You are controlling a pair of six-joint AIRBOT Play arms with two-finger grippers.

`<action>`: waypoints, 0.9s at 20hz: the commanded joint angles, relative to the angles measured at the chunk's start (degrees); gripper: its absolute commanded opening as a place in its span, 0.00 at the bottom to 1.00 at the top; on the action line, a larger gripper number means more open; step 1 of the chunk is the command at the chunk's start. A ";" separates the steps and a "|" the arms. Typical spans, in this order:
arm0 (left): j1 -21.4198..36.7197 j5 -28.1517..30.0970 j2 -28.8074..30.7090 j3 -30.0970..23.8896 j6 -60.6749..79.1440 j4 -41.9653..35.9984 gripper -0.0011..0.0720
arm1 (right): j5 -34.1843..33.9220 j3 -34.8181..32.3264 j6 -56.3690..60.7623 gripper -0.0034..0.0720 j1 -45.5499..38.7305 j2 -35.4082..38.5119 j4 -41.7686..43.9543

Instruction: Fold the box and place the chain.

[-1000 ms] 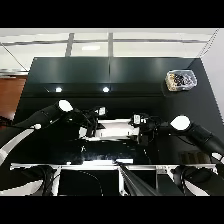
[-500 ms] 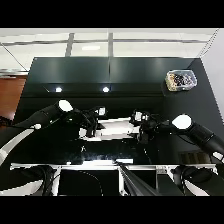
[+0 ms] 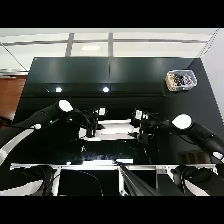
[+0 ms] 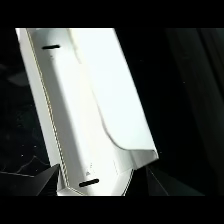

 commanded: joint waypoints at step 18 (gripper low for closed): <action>0.02 0.09 0.04 0.04 -0.09 1.44 0.05 | -0.57 0.00 -10.38 0.86 3.08 -11.21 -0.59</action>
